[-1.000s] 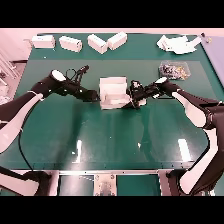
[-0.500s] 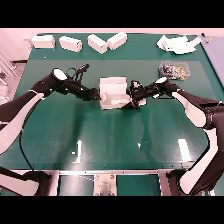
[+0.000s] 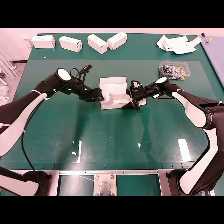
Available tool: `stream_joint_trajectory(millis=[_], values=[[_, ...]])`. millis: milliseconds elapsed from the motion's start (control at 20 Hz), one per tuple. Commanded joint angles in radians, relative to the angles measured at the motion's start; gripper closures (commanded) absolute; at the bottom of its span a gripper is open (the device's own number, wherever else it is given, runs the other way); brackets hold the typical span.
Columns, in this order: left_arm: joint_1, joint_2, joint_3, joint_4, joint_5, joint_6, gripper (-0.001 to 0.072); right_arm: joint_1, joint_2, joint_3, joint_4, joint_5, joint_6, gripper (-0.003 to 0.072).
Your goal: Fold the box and place the chain.
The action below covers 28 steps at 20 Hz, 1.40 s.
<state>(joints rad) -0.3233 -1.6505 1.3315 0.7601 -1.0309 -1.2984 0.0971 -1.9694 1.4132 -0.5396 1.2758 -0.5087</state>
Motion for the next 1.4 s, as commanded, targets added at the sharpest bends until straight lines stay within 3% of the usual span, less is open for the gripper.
stream_joint_trajectory(millis=[0,200,950,1150,1350], values=[[-0.019,0.001,0.023,0.041,-0.001,-0.054,0.0335,0.000,0.000,0.000,0.000,0.000,0.000,0.0124],[-0.019,0.001,0.026,0.165,0.000,-0.195,0.0334,0.000,0.000,0.000,0.000,0.000,0.000,0.0124],[-0.024,0.001,0.026,0.100,0.024,-0.269,0.0334,0.000,0.000,0.000,0.000,0.000,0.000,0.0124],[-0.071,0.001,0.028,0.104,0.109,-0.298,0.0334,0.000,0.000,0.000,0.000,0.000,0.000,0.0124],[-0.083,0.001,0.028,0.113,0.130,-0.304,0.0334,0.000,0.000,0.000,0.000,0.000,0.000,0.0124]])
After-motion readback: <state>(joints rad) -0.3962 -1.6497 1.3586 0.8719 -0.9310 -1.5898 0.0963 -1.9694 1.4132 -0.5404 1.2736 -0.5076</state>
